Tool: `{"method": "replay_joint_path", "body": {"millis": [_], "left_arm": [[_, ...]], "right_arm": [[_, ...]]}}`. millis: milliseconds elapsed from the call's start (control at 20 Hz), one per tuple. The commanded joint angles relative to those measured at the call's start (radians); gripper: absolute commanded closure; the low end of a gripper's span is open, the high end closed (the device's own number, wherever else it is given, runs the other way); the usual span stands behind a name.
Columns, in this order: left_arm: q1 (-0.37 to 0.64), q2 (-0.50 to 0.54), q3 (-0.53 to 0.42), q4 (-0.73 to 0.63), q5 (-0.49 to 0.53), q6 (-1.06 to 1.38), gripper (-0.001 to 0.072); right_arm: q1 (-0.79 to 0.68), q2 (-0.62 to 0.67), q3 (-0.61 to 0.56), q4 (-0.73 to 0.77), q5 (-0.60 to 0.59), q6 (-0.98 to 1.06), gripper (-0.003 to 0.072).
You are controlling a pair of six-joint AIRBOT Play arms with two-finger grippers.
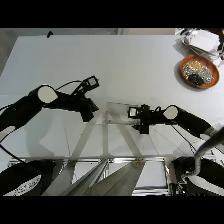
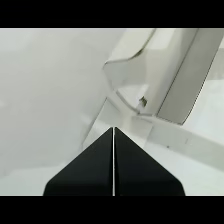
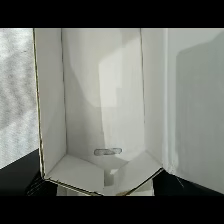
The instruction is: Fold the box and place the chain.
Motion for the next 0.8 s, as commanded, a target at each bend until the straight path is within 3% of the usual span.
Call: {"method": "replay_joint_path", "body": {"millis": [0,150,400,750], "left_arm": [[0.066,0.063,0.0,0.08,-0.107,-0.206,0.0708],[0.09,0.068,-0.018,0.139,-0.179,-0.337,0.0708],[0.121,0.055,-0.114,0.159,-0.145,-0.579,0.0708],[0.096,-0.095,-0.115,-0.016,-0.029,-0.632,0.0708]], "right_arm": [[0.0,0.0,0.0,0.002,0.002,0.001,0.0272],[0.0,0.0,0.0,0.002,0.001,0.001,0.0272],[0.0,0.0,0.0,0.002,0.002,0.001,0.0272],[0.0,0.0,0.0,0.002,0.001,0.001,0.0272]]}}
